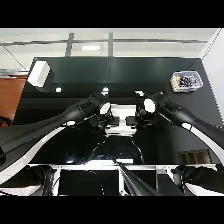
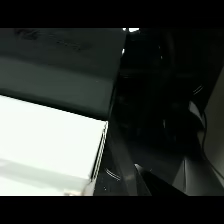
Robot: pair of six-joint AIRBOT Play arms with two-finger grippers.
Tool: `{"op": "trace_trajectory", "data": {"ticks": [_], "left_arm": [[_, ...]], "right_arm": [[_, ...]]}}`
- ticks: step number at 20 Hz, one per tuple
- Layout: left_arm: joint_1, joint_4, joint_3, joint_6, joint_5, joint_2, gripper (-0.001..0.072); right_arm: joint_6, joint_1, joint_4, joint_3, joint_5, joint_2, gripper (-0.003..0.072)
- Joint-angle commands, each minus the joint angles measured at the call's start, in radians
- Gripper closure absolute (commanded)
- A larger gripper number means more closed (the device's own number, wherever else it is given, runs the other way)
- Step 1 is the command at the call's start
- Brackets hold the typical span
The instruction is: Fold the box and place the chain.
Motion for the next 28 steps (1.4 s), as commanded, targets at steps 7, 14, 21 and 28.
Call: {"op": "trace_trajectory", "data": {"ticks": [7,14,21,28], "left_arm": [[0.001,0.002,0.001,0.0,0.001,0.0,0.0686],[0.001,0.003,0.001,0.0,0.0,0.0,0.0686],[0.001,0.003,0.001,0.0,0.001,0.0,0.0686],[0.001,0.003,0.001,0.0,0.001,0.0,0.0686]], "right_arm": [[0.195,0.061,-0.074,0.049,0.028,-0.055,0.0285],[0.183,0.071,-0.082,0.049,0.055,-0.061,0.0543],[0.181,0.07,-0.069,0.049,0.053,-0.061,0.0598],[0.176,0.071,-0.068,0.049,0.047,-0.061,0.067]]}}
